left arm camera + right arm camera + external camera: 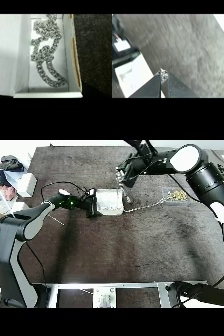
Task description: Fold the box and place the chain.
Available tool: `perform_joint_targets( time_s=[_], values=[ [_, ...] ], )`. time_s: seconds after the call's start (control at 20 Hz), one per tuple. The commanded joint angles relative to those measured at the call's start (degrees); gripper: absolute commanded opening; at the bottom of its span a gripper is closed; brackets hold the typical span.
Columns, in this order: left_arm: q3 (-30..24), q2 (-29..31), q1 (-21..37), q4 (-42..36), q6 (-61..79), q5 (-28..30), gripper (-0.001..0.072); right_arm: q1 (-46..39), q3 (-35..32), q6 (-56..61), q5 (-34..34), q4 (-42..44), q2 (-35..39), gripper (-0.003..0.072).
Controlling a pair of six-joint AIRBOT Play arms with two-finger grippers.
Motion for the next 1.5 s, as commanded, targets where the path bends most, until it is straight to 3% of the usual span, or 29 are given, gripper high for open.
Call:
perform_joint_targets(
  time_s=[0.0,0.35,0.5,0.55,0.6,0.65,0.8,0.95,1.05,1.1,1.45],
  values=[
    [0.0,0.0,0.0,0.0,0.0,0.0,0.0235,2.2,0.0,2.3,-2.3,-0.8,-2.1,-0.0024],
    [0.0,0.0,0.0,0.0,0.0,0.0,0.0236,1.9,-0.2,7.2,-0.7,-3.8,-9.2,-0.0023],
    [0.0,0.0,0.0,0.0,0.0,0.0,0.0235,1.2,-0.4,11.5,0.5,-9.1,-11.3,-0.0007],
    [0.0,0.0,0.0,0.0,0.0,0.0,0.0236,0.6,-0.7,11.8,1.8,-10.3,-11.3,0.0266],
    [0.0,0.0,0.0,0.0,0.0,0.0,0.0235,-0.4,-0.7,11.8,3.8,-11.0,-11.1,0.0344],
    [0.0,0.0,0.0,0.0,0.0,0.0,0.0235,-1.8,-0.7,11.8,6.1,-11.0,-11.0,0.0236],
    [0.0,0.0,0.0,0.0,0.0,0.0,0.0236,-8.8,-1.6,11.8,14.1,-11.0,-11.0,0.0240],
    [0.0,0.0,0.0,0.0,0.0,0.0,0.0235,-16.9,-5.0,9.2,13.1,-12.8,-11.5,0.0241],
    [0.0,0.0,0.0,0.0,0.0,0.0,0.0236,-21.8,-5.5,8.1,12.6,-15.2,-13.3,0.0329],
    [0.0,0.0,0.0,0.0,0.0,0.0,0.0236,-23.5,-5.4,8.1,12.9,-16.7,-14.4,0.0329],
    [0.0,0.0,0.0,0.0,0.0,0.0,0.0235,-25.6,-3.2,0.7,13.8,-21.5,-21.7,0.0329]
  ],
)
